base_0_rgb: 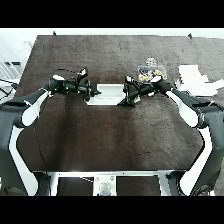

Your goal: Fold the box and place the chain.

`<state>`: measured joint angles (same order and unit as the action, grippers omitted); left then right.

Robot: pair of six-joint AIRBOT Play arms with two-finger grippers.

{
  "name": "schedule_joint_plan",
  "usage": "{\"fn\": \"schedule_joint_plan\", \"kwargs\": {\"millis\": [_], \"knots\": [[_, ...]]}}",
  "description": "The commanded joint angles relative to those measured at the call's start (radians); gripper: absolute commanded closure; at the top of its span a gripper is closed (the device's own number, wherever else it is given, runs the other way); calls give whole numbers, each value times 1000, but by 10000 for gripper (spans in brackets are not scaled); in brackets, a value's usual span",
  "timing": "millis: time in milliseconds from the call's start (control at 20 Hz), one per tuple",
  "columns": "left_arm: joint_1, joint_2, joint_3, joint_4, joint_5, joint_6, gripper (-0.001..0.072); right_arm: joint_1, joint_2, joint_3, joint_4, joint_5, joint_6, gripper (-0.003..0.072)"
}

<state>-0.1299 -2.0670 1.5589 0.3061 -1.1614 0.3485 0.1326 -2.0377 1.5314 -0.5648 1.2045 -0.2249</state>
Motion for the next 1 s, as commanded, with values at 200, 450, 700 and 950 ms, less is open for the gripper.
{"fn": "schedule_joint_plan", "kwargs": {"millis": [200,450,700,950], "knots": [[0,0,0,0,-2,1,688,1,-1,1,0,0,0,155],[1,0,23,1,-10,0,303,1,-1,1,0,0,0,155],[11,35,29,69,-55,-3,303,1,-1,1,0,0,0,155],[113,81,46,87,-172,-19,303,1,-1,1,0,0,0,155]]}}
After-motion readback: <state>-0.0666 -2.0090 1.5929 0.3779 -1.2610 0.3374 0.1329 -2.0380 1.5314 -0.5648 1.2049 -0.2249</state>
